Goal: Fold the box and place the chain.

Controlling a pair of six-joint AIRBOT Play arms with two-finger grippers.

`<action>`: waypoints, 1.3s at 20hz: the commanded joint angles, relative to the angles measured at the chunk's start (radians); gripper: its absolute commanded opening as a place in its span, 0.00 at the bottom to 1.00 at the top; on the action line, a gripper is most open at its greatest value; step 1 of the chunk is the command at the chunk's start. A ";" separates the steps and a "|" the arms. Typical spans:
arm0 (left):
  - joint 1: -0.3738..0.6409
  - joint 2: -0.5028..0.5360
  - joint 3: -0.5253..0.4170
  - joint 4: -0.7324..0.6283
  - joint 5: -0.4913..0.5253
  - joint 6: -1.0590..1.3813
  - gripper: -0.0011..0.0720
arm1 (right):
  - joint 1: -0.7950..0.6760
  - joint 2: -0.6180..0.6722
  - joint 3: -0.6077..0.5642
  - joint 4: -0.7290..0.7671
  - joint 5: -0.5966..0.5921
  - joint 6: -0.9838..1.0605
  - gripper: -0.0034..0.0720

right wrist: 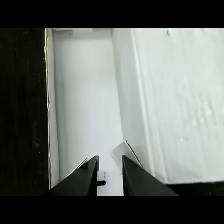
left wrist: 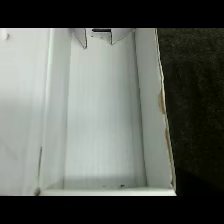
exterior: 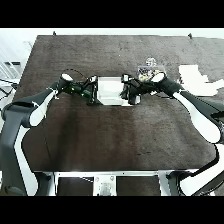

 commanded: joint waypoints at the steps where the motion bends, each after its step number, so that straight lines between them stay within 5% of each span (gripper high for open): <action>1: 0.001 0.000 0.000 0.000 0.001 0.000 0.42 | 0.007 -0.003 0.000 0.047 -0.029 -0.008 0.30; 4: 0.001 0.000 0.000 0.000 0.001 0.000 0.42 | 0.008 -0.023 0.000 0.063 -0.039 -0.011 0.31; 7: 0.001 0.000 0.000 0.000 0.001 0.000 0.42 | 0.008 -0.034 0.000 0.063 -0.039 -0.014 0.49; 11: 0.001 0.000 0.000 0.000 0.001 0.000 0.42 | 0.009 -0.034 0.000 0.065 -0.036 -0.037 0.49; 15: 0.001 0.000 0.000 0.000 0.001 0.000 0.42 | 0.009 -0.034 0.000 0.065 -0.035 -0.037 0.76; 22: 0.001 0.000 0.000 0.000 0.002 0.000 0.42 | 0.008 -0.034 0.000 0.065 -0.035 -0.037 0.77; 23: 0.001 0.000 0.000 0.000 0.002 0.000 0.42 | 0.008 -0.034 0.000 0.065 -0.035 -0.037 0.87; 26: 0.001 0.000 0.000 0.000 0.001 0.000 0.42 | 0.008 -0.034 0.000 0.064 -0.035 -0.036 0.87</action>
